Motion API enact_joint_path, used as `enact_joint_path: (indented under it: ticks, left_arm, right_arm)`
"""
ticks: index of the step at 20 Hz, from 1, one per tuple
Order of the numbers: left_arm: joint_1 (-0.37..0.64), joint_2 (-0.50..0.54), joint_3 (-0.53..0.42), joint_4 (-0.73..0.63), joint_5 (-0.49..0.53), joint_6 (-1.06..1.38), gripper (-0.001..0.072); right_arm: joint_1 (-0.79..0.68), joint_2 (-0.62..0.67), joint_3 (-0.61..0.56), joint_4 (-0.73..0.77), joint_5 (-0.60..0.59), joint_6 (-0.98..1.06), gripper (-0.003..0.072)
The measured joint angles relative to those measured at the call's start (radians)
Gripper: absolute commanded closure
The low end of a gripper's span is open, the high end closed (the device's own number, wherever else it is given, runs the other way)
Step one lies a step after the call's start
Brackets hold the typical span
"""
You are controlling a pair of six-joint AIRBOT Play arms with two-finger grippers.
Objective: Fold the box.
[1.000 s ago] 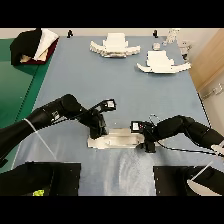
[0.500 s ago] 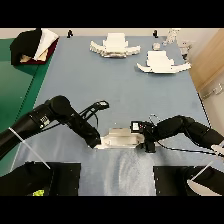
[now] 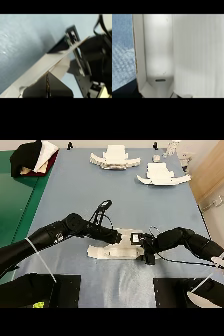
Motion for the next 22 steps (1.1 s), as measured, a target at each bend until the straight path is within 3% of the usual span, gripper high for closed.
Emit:
enact_joint_path:
  ticks: [5,16,19,22]
  left_arm:
    - [-0.003,-0.077,0.000,0.054,0.103,-0.101,0.0698]
    - [-0.004,-0.118,0.000,0.070,0.107,-0.141,0.0698]
    - [-0.004,-0.097,0.006,0.073,0.097,-0.108,0.0699]
    - [-0.004,-0.003,0.014,0.084,0.087,-0.037,0.0699]
  right_arm:
    - [0.000,0.000,0.000,0.000,0.000,-0.005,0.0184]
    - [0.000,0.000,0.000,0.000,0.000,-0.005,0.0184]
    - [0.000,0.000,0.000,0.000,0.000,-0.005,0.0183]
    - [0.000,0.000,0.000,0.000,0.000,-0.005,0.0183]
